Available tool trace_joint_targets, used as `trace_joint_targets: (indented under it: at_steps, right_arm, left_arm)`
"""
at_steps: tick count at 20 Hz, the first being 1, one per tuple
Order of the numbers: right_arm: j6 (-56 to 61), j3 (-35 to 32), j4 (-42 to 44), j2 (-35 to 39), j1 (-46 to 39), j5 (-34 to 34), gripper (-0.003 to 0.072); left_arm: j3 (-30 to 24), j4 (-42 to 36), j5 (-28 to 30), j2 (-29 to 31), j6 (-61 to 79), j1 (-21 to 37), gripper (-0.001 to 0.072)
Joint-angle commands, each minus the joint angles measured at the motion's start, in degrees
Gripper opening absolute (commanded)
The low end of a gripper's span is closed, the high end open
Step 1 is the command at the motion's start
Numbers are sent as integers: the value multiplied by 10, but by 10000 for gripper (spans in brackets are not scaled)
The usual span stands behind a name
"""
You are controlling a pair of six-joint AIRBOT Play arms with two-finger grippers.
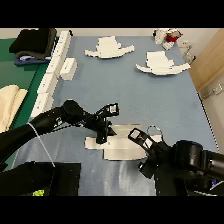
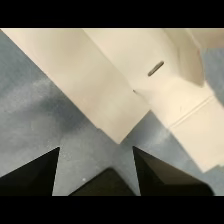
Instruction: Fold the box.
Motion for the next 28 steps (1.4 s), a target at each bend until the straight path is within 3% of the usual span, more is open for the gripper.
trace_joint_targets:
  at_steps: [1, 7, 13, 18, 20, 23, 26, 28]
  right_arm:
    - [-31, -5, -90, -49, 43, 74, 706]
    - [-37, -4, -118, -133, 43, 98, 706]
    - [82, 17, -219, -61, 42, 84, 709]
    - [92, 16, -218, -45, 27, 42, 717]
    - [31, 15, -202, -45, 8, 59, 717]
    - [-140, 14, -112, -35, -66, 89, 718]
    - [-348, 11, 2, -21, -178, 122, 719]
    - [-530, 10, 126, -21, -267, 125, 719]
  left_arm:
    - [0, 0, 0, 0, 0, 0, 15]
    - [0, 0, 0, 0, 0, 0, 15]
    - [0, 0, 0, 0, 0, 0, 15]
    - [0, 0, 0, 0, 0, 0, 15]
    - [0, 0, 0, 0, 0, 0, 15]
    - [0, 0, 0, 0, 0, 0, 15]
    - [0, 0, 0, 1, 0, 0, 15]
    - [0, 0, 0, 0, 0, 0, 15]
